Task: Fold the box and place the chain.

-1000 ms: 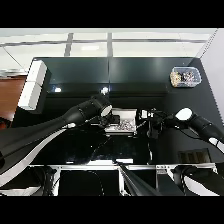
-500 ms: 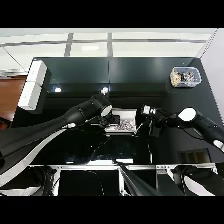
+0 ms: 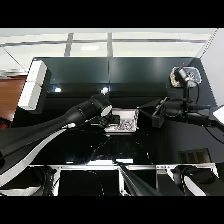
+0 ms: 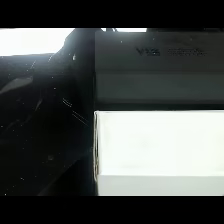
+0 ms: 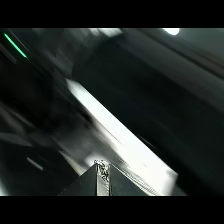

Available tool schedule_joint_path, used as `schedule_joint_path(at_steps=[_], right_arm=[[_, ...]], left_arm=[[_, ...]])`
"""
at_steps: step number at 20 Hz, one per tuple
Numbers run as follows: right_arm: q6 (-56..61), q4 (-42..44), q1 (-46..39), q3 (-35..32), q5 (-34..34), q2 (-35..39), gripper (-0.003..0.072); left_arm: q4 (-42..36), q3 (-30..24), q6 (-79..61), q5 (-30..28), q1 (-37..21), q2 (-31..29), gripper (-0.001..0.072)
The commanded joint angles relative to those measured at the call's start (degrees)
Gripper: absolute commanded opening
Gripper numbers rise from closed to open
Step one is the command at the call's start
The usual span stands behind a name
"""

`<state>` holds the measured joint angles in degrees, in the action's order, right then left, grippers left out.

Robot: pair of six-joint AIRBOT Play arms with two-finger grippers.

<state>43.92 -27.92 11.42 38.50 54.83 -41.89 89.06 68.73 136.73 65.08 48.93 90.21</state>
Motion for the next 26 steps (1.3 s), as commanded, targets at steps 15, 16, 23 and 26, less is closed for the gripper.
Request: schedule_joint_path(at_steps=[15,16,23,26], right_arm=[[4.09,-4.96,-5.97,-1.81,-2.62,-5.05,0.0371],[4.09,-5.05,-6.6,-1.81,-1.11,-5.05,0.0364],[4.07,-5.7,-6.75,-1.81,2.71,-5.05,0.0365],[4.09,-5.79,-6.75,-1.81,3.04,-5.05,0.0365]], left_arm=[[0.17,-0.04,-3.23,-0.15,-0.02,0.07,0.0027],[0.04,0.0,-6.62,0.04,0.04,0.11,0.0027],[1.25,2.89,-2.01,6.19,1.57,-4.13,0.0644],[9.88,1.73,-5.86,9.94,3.98,-12.66,0.0644]])
